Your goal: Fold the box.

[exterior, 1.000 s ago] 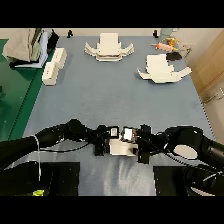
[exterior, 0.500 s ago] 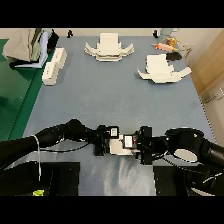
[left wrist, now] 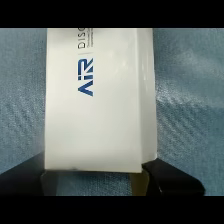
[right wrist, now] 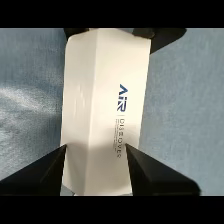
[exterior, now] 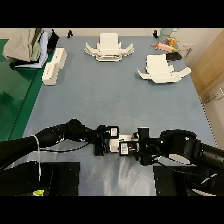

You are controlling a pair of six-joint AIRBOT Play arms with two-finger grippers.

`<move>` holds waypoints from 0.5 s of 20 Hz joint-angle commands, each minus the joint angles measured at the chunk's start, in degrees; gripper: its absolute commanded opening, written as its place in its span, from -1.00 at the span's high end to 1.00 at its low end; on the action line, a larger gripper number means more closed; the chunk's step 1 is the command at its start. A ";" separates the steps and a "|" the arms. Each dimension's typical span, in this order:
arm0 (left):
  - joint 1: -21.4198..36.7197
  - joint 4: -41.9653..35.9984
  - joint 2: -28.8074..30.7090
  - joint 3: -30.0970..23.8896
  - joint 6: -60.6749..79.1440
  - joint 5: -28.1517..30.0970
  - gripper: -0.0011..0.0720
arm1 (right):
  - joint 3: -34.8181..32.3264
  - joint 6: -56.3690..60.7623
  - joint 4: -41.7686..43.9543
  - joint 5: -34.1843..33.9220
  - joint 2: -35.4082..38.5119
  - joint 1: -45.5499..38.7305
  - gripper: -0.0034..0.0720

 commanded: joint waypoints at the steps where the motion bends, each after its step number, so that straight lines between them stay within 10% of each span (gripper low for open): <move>1: 0.02 0.02 0.02 0.02 0.02 0.00 -0.44 | -0.04 3.65 -6.36 0.39 -0.11 3.30 -0.33; 10: 0.02 0.02 0.02 0.02 0.02 0.00 -0.44 | -0.04 6.54 -6.88 0.35 -0.09 6.71 0.08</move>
